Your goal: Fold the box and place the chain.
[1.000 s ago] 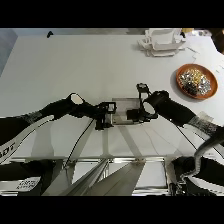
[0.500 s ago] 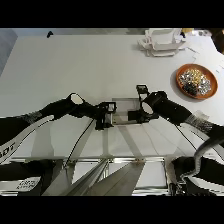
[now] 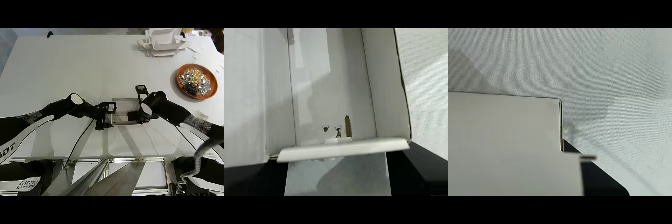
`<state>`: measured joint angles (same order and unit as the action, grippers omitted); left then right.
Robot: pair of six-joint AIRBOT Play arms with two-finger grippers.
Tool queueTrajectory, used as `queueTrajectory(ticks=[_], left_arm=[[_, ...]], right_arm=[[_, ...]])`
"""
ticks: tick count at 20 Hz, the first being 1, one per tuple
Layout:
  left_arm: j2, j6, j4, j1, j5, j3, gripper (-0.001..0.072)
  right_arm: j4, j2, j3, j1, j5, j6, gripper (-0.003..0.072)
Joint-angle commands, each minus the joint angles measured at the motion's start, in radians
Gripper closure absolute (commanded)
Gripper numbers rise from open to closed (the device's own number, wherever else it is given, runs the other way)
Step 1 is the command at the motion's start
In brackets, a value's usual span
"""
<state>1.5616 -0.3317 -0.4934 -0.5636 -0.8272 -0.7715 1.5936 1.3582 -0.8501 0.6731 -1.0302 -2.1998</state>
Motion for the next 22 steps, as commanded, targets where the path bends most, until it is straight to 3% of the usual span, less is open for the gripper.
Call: queueTrajectory(ticks=[1, 8, 9, 10, 11, 13, 18, 19, 20, 22], left_arm=[[0.000, -0.001, 0.000, 0.001, 0.000, -0.001, 0.0622], [0.000, -0.001, 0.000, 0.001, 0.000, -0.001, 0.0622], [0.000, -0.001, 0.000, 0.001, 0.000, -0.001, 0.0622], [0.000, -0.001, 0.000, 0.001, 0.000, -0.001, 0.0622], [0.000, -0.001, 0.000, 0.001, 0.000, -0.001, 0.0622], [0.000, -0.001, 0.000, 0.001, 0.000, -0.001, 0.0622], [0.000, -0.001, 0.000, 0.001, 0.000, -0.001, 0.0622], [0.000, -0.001, 0.000, 0.001, 0.000, -0.001, 0.0622], [0.000, -0.001, 0.000, 0.001, 0.000, -0.001, 0.0622], [0.000, -0.001, 0.000, 0.001, 0.000, -0.001, 0.0622]], right_arm=[[0.008, 0.000, 0.000, 0.001, 0.002, 0.000, 0.0632], [-0.004, 0.008, 0.001, 0.001, 0.013, -0.052, 0.0628], [-0.004, 0.009, 0.001, 0.001, 0.016, -0.052, 0.0596], [-0.004, 0.010, 0.001, 0.001, 0.018, -0.051, 0.0486], [-0.003, 0.010, 0.001, 0.001, 0.017, -0.051, 0.0497], [-0.002, 0.010, 0.001, 0.001, 0.017, -0.051, 0.0591], [-0.002, 0.011, 0.001, 0.001, 0.018, -0.051, 0.0590], [-0.003, 0.011, 0.001, 0.001, 0.017, -0.051, 0.0602], [-0.003, 0.011, 0.001, 0.001, 0.017, -0.051, 0.0670], [-0.002, 0.011, 0.001, 0.001, 0.017, -0.042, 0.0670]])
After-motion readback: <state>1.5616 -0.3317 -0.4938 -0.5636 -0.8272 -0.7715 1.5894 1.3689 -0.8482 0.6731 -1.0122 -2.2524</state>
